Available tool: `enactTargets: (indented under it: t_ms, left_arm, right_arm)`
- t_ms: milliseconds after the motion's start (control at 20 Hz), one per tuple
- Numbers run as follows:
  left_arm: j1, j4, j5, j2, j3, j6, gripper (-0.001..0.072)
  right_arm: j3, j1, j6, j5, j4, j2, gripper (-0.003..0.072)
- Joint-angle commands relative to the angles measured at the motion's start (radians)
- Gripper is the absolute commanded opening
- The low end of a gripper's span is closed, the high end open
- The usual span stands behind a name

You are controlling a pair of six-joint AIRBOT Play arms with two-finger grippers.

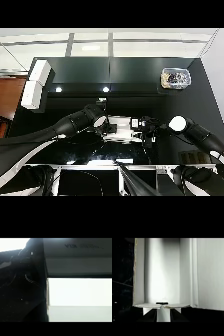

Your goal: Fold the box and place the chain.

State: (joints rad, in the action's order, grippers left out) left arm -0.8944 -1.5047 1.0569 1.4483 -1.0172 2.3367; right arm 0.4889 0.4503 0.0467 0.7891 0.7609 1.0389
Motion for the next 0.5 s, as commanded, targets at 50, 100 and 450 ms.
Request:
enactTargets:
  t_ms: [50,100,450]
  left_arm:
    - [0.0,0.002,-0.001,0.0,-0.001,0.001,0.0031]
    - [0.0,0.002,-0.001,0.0,-0.001,0.001,0.003]
    - [0.0,0.002,-0.001,0.0,-0.001,0.001,0.003]
  right_arm:
    - [0.001,0.014,0.002,-0.016,-0.101,0.013,0.0186]
    - [0.001,0.028,0.003,-0.027,-0.105,0.016,0.0186]
    - [0.001,0.055,0.037,-0.097,-0.151,0.045,0.0185]
